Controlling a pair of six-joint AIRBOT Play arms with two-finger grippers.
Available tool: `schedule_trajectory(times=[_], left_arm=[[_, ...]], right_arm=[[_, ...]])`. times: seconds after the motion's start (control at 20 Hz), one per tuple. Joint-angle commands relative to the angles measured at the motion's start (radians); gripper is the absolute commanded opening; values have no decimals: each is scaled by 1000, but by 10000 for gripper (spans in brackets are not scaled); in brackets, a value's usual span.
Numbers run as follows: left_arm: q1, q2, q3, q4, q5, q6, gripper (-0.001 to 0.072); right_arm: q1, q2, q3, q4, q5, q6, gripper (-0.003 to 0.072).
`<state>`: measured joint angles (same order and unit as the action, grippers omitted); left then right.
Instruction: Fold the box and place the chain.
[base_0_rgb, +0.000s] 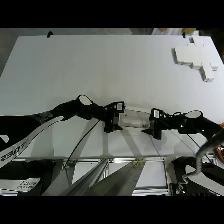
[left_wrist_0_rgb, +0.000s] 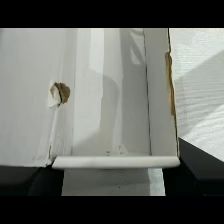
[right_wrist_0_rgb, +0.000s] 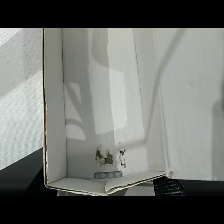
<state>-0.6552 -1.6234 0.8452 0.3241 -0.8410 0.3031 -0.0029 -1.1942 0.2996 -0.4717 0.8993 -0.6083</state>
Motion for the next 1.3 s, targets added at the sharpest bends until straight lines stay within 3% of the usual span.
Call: schedule_trajectory(times=[0.0,0.75,1.1,1.25], left_arm=[[-1,-3,3,15,-20,-19,277],[-1,-2,3,23,-18,-19,268],[-7,2,3,25,68,-10,266],[-7,6,3,24,62,109,268]], right_arm=[[1,0,0,-2,2,-2,340],[1,0,0,-2,2,-2,340],[1,0,0,-2,2,-2,340],[1,0,0,-2,2,-2,340]])
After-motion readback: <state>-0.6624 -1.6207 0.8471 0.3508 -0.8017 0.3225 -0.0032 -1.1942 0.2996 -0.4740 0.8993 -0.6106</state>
